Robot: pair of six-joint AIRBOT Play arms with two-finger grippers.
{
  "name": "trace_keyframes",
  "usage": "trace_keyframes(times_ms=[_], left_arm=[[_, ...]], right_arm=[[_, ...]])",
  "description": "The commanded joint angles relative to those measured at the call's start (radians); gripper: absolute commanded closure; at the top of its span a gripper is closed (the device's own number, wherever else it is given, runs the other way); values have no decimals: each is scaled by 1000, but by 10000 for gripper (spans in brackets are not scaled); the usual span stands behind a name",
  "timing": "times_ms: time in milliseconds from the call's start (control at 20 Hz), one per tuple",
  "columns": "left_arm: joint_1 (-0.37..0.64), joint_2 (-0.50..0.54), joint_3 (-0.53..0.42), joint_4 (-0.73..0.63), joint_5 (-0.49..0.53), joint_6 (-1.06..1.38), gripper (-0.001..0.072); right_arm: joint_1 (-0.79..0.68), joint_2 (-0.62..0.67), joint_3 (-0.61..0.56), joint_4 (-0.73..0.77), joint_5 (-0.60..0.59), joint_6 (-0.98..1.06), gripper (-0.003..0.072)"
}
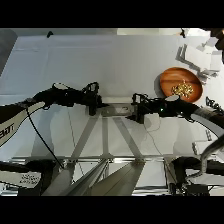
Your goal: Fold the box and place the chain.
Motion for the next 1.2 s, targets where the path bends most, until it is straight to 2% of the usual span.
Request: trace_keyframes(times_ms=[0,150,200,250,1150], left_arm=[[0,0,1,0,1,0,701],[0,0,1,0,1,0,701],[0,0,1,0,1,0,701],[0,0,1,0,1,0,701],[0,0,1,0,1,0,701]], right_arm=[[1,0,0,-6,2,3,37],[1,0,0,-5,2,3,67],[1,0,0,-5,2,3,160],[1,1,0,-5,2,3,171],[1,2,0,-3,2,3,179]])
